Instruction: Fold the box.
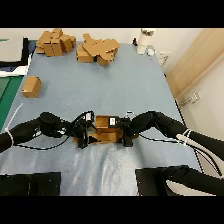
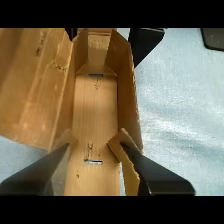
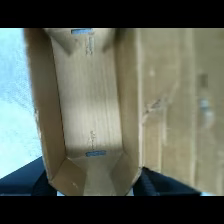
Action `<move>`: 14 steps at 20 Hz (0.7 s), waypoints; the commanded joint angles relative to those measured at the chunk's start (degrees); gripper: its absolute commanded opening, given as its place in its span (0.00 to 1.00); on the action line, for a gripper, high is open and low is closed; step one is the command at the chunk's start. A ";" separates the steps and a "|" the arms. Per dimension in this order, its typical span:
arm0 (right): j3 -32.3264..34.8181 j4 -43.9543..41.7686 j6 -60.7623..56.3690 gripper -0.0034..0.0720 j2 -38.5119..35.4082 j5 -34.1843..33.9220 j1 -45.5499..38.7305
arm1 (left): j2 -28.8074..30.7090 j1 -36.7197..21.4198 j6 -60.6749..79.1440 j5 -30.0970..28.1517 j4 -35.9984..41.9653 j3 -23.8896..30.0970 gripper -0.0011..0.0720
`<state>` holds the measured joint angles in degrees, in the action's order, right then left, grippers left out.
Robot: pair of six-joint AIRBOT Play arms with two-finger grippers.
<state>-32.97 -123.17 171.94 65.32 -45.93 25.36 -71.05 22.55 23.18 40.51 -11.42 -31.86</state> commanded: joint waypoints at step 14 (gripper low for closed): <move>0.00 -0.04 0.00 0.84 -0.02 -0.04 -0.02 | -0.35 -0.02 -3.15 0.57 -3.13 -0.09 0.14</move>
<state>-32.97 -123.22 171.94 65.34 -45.95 25.36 -71.94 22.55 22.68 40.84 -12.16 -31.90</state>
